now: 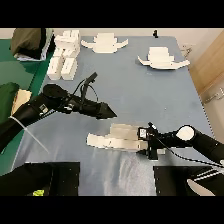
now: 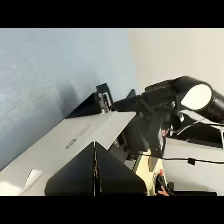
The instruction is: Fold the box.
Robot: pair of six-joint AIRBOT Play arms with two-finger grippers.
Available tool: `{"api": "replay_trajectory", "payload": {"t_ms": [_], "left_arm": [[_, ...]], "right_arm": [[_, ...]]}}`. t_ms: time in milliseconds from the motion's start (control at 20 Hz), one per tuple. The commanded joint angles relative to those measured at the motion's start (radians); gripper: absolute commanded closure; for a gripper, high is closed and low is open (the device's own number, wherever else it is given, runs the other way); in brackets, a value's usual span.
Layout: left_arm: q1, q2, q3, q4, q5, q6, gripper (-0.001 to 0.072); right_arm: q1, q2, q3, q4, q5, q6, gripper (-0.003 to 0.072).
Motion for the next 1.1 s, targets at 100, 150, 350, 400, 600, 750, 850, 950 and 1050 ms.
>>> {"api": "replay_trajectory", "payload": {"t_ms": [100,150,350,400,600,750,850,950,1050], "left_arm": [[0.084,0.082,0.001,0.099,-0.239,-0.085,0.0693],[0.082,0.082,0.001,0.099,-0.291,-0.093,0.0693],[0.045,0.082,0.001,0.098,-0.430,-0.171,0.0693],[0.026,0.082,0.001,0.098,-0.451,-0.198,0.0693],[-0.126,0.079,0.001,0.074,-0.329,-0.258,0.0693],[-0.195,0.050,0.001,0.076,-0.129,-0.284,0.0693],[-0.198,0.029,0.001,0.077,-0.029,-0.288,0.0693],[-0.198,0.011,0.001,0.088,0.072,-0.288,0.0693],[-0.198,-0.014,0.001,0.109,0.122,-0.295,0.0693]], "right_arm": [[0.002,0.000,0.000,0.022,-0.008,-0.103,0.0226],[0.002,0.000,0.000,0.023,-0.008,-0.116,0.0226],[0.002,-0.001,0.000,0.023,-0.008,-0.122,0.0226],[0.002,-0.001,0.000,0.023,-0.008,-0.122,0.0226],[0.002,-0.001,0.000,0.022,-0.008,-0.122,0.0226],[0.002,-0.001,0.000,0.022,-0.008,-0.122,0.0226],[0.002,-0.001,0.000,0.022,-0.008,-0.122,0.0226],[0.002,-0.001,0.000,0.023,-0.007,-0.122,0.0227],[0.002,-0.001,0.000,0.023,0.001,-0.123,0.0226]]}}
